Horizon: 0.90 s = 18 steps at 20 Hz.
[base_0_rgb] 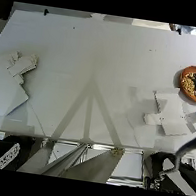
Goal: Fold the box and place the chain.
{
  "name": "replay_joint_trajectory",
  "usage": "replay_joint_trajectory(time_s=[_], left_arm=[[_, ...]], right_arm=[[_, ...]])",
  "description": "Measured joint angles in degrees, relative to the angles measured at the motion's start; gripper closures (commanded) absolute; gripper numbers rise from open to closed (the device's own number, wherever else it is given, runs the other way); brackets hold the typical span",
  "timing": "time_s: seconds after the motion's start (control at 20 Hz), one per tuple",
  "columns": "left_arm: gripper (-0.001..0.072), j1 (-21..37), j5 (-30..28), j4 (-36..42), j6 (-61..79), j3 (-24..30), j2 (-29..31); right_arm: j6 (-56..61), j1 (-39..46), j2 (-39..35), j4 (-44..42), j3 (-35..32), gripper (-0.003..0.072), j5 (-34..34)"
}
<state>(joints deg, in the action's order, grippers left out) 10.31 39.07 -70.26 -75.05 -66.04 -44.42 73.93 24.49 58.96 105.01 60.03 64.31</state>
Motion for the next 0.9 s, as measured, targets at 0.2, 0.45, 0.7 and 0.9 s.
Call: replay_joint_trajectory(time_s=[0.2, 0.45, 0.7, 0.9], left_arm=[[0.0008, 0.0, 0.0, 0.0, 0.0, 0.0, 0.0], [0.0008, 0.0, 0.0, 0.0, 0.0, 0.0, 0.0], [0.0008, 0.0, 0.0, 0.0, 0.0, 0.0, 0.0], [0.0008, 0.0, 0.0, 0.0, 0.0, 0.0, 0.0]], right_arm=[[-3.6, 8.3, 2.1, -2.3, 0.1, 0.0211, 1.8], [-8.5, 13.7, 7.1, -3.0, -0.1, 0.0210, 4.2], [-12.5, 17.2, 14.1, -2.9, -0.2, 0.0210, 9.0], [-14.9, 18.0, 18.6, -2.9, -0.2, 0.0236, 11.6]])
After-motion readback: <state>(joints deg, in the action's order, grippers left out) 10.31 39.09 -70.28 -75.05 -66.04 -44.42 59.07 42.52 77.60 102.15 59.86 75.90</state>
